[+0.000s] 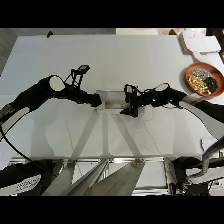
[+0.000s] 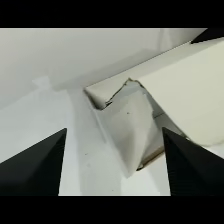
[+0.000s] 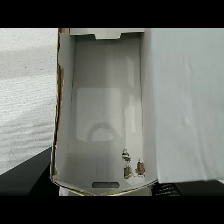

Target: Fold the box and place the chain.

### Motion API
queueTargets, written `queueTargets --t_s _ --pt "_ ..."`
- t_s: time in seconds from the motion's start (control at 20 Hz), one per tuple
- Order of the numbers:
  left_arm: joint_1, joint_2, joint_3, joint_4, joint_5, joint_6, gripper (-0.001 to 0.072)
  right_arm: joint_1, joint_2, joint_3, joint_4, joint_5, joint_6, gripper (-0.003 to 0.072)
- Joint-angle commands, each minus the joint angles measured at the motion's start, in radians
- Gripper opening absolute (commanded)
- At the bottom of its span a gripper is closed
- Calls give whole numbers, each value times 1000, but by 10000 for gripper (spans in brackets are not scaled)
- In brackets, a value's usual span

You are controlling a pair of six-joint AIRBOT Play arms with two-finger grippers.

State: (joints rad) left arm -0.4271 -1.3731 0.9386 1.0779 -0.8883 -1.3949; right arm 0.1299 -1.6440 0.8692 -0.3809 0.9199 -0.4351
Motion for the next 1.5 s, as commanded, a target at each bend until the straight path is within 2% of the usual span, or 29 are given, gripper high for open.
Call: queueTargets --t_s 0.0,0.35,0.5,0.75,0.8,0.85,1.0,1.05,1.1,1.25,1.35,1.45 --pt "-56 -39 48 180 -34 -189 616 0 1 0 0 0 0 406" --pt "-109 -160 177 174 -80 -280 615 0 1 0 0 0 0 406" --pt "-122 -203 200 251 -137 -375 615 0 1 0 0 0 0 406" --pt "-162 -211 201 422 -107 -505 614 0 1 0 0 0 0 406" --pt "-169 -213 201 444 -105 -528 583 0 1 0 0 0 0 406" --pt "-177 -214 201 465 -106 -544 514 0 1 0 0 0 0 406" --pt "-202 -215 201 480 -110 -568 462 0 1 0 0 0 0 406" --pt "-209 -215 201 480 -110 -585 395 0 1 0 0 0 0 406" --pt "-216 -215 201 480 -109 -595 369 0 0 0 0 0 0 406" --pt "-237 -216 201 480 -106 -661 369 0 1 0 0 0 0 406" --pt "-244 -220 201 483 -121 -727 322 0 0 0 0 0 0 406" --pt "-248 -231 202 483 -117 -805 314 0 1 0 0 0 0 406"
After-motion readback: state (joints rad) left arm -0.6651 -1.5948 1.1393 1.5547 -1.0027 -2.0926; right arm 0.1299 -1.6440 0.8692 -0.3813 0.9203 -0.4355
